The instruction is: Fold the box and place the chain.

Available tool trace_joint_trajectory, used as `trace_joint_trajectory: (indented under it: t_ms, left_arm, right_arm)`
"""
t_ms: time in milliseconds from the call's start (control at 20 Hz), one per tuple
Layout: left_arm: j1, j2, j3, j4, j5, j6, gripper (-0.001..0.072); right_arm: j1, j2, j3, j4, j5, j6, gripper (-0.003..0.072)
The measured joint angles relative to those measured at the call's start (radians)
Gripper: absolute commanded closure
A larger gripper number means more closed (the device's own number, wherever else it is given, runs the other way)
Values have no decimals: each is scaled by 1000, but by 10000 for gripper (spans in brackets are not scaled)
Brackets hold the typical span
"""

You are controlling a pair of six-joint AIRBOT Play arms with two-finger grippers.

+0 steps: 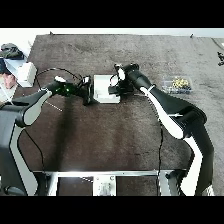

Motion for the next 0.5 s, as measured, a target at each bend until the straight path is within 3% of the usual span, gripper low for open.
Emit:
trace_joint_trajectory:
  t_ms: [250, 350, 500]
  left_arm:
    - [2, 0, 0, 0, 1, 0, 433]
    - [2, 0, 0, 2, 0, 3, 433]
    - [2, 0, 0, 2, -2, 3, 432]
  right_arm:
    - [11, -2, 0, -16, -14, -2, 561]
    - [13, -2, 0, -24, -25, -10, 203]
    - [14, 1, 0, -24, -26, -10, 202]
